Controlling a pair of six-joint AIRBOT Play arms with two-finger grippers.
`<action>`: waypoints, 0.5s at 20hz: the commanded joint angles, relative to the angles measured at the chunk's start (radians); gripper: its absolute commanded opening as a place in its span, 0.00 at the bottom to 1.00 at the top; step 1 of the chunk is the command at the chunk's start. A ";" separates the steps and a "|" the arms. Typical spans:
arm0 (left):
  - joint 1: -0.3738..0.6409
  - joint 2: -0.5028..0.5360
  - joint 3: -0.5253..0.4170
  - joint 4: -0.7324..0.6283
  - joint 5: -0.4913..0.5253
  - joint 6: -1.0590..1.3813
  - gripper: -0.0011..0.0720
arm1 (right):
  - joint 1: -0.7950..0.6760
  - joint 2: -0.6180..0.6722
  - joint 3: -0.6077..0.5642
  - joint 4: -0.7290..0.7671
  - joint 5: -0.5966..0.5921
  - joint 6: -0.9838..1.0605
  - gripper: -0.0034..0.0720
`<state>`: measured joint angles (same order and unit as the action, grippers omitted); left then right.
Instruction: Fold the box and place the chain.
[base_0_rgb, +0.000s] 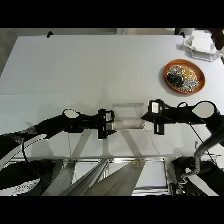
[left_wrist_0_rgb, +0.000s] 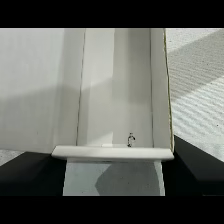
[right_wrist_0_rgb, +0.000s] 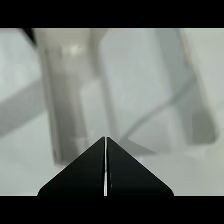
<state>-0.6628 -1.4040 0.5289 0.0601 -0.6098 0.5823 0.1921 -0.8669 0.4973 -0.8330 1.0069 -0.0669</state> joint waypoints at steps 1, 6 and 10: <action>0.000 0.001 0.000 0.000 0.000 0.000 0.22 | -0.016 0.000 -0.035 -0.227 0.048 0.036 0.29; 0.000 0.001 0.000 0.000 0.000 0.000 0.22 | -0.026 -0.056 -0.048 -0.222 -0.092 0.022 0.53; 0.000 0.001 0.000 0.000 0.000 0.000 0.22 | -0.014 -0.110 -0.048 -0.143 -0.088 -0.092 0.36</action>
<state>-0.6628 -1.4040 0.5289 0.0601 -0.6102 0.5823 0.1711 -0.9459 0.4515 -1.0168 0.9360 -0.0879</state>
